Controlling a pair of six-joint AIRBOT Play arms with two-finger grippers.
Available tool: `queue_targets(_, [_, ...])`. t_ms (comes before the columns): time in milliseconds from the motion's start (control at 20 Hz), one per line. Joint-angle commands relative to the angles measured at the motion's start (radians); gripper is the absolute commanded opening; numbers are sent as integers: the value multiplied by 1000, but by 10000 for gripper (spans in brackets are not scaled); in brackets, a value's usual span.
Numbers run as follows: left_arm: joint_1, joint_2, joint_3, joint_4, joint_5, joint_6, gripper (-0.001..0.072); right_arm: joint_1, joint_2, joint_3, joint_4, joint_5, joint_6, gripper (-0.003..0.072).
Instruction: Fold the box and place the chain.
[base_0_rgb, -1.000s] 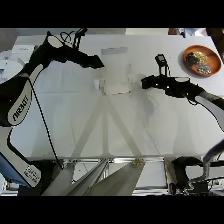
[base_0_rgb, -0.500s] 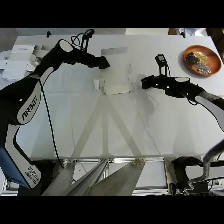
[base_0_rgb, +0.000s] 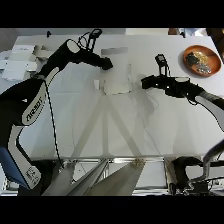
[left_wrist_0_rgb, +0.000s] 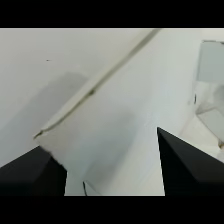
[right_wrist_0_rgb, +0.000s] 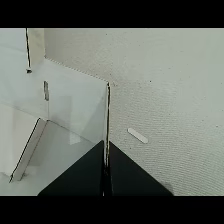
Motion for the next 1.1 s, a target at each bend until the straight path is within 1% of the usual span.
queue_targets(0, [-21, -1, 34, 38, -121, 94, 561, 1, 0, 0, 0, 0, 0, 13])
queue_targets(150, [-29, -1, 34, 87, -208, 128, 559, 1, 0, 0, 0, 0, 0, 13])
queue_targets(200, [-29, -1, 34, 106, -228, 132, 534, 1, 0, 0, 0, 0, 0, 13])
queue_targets(250, [-29, -1, 34, 116, -235, 136, 491, 1, 0, 0, 0, 0, 0, 13])
queue_targets(300, [-29, -1, 34, 115, -235, 151, 491, 1, 0, 0, 0, 0, 0, 13])
queue_targets(350, [-29, -1, 34, 113, -234, 159, 462, 1, 0, 0, 0, 0, 0, 13])
queue_targets(400, [-29, -1, 34, 111, -237, 175, 411, 1, 0, 0, 0, 0, 0, 13])
queue_targets(450, [-32, -1, 34, 113, -235, 177, 410, 1, 0, 0, 0, 0, 0, 13])
queue_targets(500, [-32, -1, 34, 112, -235, 187, 386, 1, 0, 0, 0, 0, 0, 13])
queue_targets(550, [-32, -1, 34, 112, -235, 202, 385, 1, 0, 0, 0, 0, 0, 13])
queue_targets(600, [-32, -1, 34, 111, -232, 202, 353, 1, 0, 0, 0, 0, 0, 13])
queue_targets(650, [-32, -1, 34, 108, -231, 204, 337, 1, 0, 0, 0, 0, 0, 13])
queue_targets(700, [-32, -1, 34, 104, -233, 218, 337, 1, 0, 0, 0, 0, 0, 13])
queue_targets(750, [-32, -1, 34, 105, -231, 221, 307, 1, 0, 0, 0, 0, 0, 13])
queue_targets(850, [-32, -1, 34, 105, -231, 225, 197, 1, 0, 0, 0, 0, 0, 13])
queue_targets(950, [-32, -1, 34, 105, -227, 225, 102, 1, 0, 0, 0, 0, 0, 13])
queue_targets(1050, [-32, -1, 34, 105, -219, 225, 41, 1, 0, 0, 0, 0, 0, 13])
